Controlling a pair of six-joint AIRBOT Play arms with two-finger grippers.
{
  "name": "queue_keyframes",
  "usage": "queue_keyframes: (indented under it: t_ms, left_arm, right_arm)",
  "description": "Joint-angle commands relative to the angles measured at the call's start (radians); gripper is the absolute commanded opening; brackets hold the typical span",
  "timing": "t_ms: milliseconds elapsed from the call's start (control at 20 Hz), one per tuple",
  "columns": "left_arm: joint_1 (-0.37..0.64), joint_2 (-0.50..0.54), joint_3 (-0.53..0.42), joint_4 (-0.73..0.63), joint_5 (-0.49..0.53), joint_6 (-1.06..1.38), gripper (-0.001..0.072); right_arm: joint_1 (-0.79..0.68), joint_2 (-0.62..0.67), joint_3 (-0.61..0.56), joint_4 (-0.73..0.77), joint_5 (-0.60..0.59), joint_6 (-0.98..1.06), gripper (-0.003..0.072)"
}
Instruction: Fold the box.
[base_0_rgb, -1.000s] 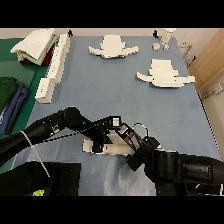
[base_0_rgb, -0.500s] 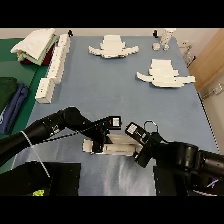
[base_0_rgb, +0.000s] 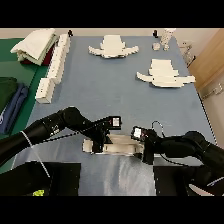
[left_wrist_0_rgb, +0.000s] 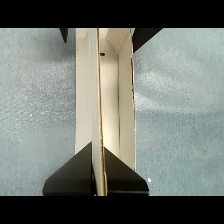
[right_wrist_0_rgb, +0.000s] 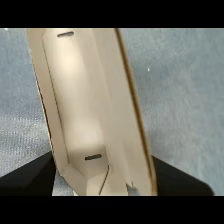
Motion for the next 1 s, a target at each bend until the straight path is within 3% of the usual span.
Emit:
queue_keyframes:
  t_ms: [0, 450, 650, 950]
  left_arm:
    - [0.000, 0.000, 0.001, 0.000, 0.000, 0.000, 0.0016]
    - [0.000, 0.000, 0.001, 0.000, 0.000, 0.000, 0.0016]
    - [0.000, 0.000, 0.001, 0.000, 0.000, 0.000, 0.0016]
    - [0.000, 0.000, 0.001, 0.000, 0.000, 0.000, 0.0016]
  right_arm:
    - [-0.055, -0.042, -0.012, 0.127, 0.013, -0.195, 0.0720]
    - [-0.055, -0.039, -0.025, 0.165, 0.011, -0.206, 0.0719]
    - [-0.080, -0.033, -0.072, 0.287, -0.010, -0.402, 0.0719]
    - [-0.116, -0.059, -0.074, 0.285, -0.019, -0.450, 0.0719]
